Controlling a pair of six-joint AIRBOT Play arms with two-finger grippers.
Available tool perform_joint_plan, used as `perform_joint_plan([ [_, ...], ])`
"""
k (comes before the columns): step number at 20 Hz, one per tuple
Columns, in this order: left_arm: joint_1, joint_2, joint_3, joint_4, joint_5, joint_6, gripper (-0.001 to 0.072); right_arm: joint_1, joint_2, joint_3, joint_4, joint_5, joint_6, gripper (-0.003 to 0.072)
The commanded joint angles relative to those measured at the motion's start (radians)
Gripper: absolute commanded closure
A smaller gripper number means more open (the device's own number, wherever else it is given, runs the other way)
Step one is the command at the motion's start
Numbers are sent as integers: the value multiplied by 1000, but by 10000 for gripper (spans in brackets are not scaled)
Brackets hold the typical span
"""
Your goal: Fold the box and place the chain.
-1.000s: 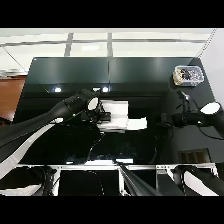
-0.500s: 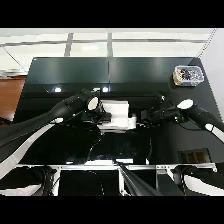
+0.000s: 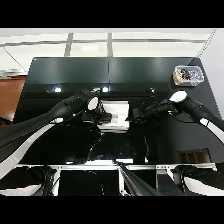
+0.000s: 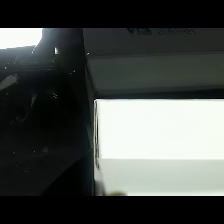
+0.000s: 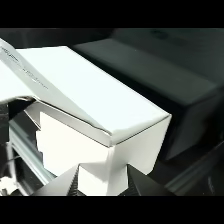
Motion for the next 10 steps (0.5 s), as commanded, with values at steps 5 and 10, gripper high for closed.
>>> perform_joint_plan([
  [5, 1, 1, 1, 0, 1, 0, 681, 166, -1, 120, -357, -79, 348, 355],
  [10, 1, 1, 1, 0, 0, 0, 681, 282, -5, 193, -615, -78, 621, 427],
])
